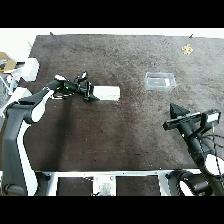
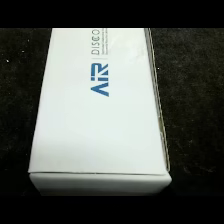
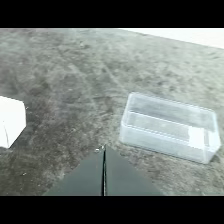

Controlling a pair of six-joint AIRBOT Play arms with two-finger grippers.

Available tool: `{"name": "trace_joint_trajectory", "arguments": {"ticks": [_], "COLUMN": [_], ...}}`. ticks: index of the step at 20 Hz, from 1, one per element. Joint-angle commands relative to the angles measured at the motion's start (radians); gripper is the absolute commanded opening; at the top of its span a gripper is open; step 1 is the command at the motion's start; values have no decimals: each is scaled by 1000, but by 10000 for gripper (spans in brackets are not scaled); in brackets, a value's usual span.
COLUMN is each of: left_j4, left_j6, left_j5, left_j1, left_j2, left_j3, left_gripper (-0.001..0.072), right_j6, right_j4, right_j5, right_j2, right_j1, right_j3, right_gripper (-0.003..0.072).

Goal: Fold the box and place the chain.

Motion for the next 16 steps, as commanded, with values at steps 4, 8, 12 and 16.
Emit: {"name": "trace_joint_trajectory", "arguments": {"ticks": [4,8,12,16], "left_j4": [0,0,0,-23], "left_j6": [0,0,0,0], "left_j5": [0,0,0,8], "left_j1": [0,0,0,0], "left_j2": [0,0,0,0], "left_j3": [0,0,1,1], "left_gripper": [524,524,523,523], "right_j6": [1,1,1,1], "right_j4": [7,7,7,7], "right_j5": [-34,-33,-33,-33], "right_j2": [62,62,62,62], "right_j1": [0,0,0,0], "right_j3": [-68,-68,-68,-68], "right_gripper": [4,4,4,4]}}
